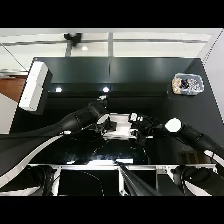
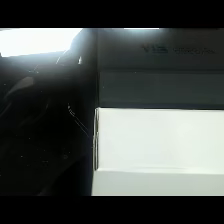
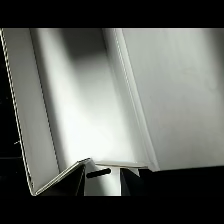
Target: Fold the box and place the chain.
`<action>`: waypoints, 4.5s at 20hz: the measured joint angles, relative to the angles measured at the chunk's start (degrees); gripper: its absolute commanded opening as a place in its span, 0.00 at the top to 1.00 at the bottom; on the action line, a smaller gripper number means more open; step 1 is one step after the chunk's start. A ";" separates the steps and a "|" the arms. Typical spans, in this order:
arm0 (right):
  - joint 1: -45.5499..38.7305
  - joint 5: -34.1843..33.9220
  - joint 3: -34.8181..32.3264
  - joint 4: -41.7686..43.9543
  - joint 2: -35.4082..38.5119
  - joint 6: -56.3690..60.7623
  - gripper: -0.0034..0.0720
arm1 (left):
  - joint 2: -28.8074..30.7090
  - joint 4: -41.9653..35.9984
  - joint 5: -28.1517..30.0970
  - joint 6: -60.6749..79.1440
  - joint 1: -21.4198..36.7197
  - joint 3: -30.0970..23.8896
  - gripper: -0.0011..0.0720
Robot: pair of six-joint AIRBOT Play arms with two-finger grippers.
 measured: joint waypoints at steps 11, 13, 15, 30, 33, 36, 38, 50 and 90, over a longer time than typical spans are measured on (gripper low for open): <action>0.00 -0.11 0.00 4.37 -0.24 -1.14 0.61 | 0.00 -0.15 0.09 0.00 0.00 0.00 0.94; 0.00 -0.17 0.00 5.20 -0.42 -1.33 0.61 | 0.00 -0.15 0.11 0.02 0.00 0.00 0.94; 0.00 -0.15 0.00 6.40 -0.55 -1.73 0.61 | 0.00 -0.15 0.13 0.02 0.00 0.00 0.94; 0.02 0.07 0.00 9.27 -0.87 -4.11 0.45 | 0.00 -0.22 0.24 0.02 0.00 0.00 0.94; 0.02 -0.55 0.00 9.25 -0.87 -4.33 0.90 | 0.00 -0.22 0.22 0.04 0.00 0.00 0.94; -0.17 -0.52 0.00 9.64 -0.83 -4.33 0.90 | 0.00 -0.24 0.20 0.07 0.00 0.00 0.94; -1.40 -0.48 0.00 9.64 -0.15 -2.29 0.90 | 0.00 -0.22 0.24 0.04 0.00 0.00 0.94; -33.03 18.27 -0.04 -2.21 21.05 39.41 0.90 | 0.00 -0.22 -0.02 0.17 -0.02 0.00 0.94; -8.79 18.97 6.10 1.92 -3.67 62.90 0.32 | 0.00 -0.15 -1.42 0.11 -0.02 0.00 0.94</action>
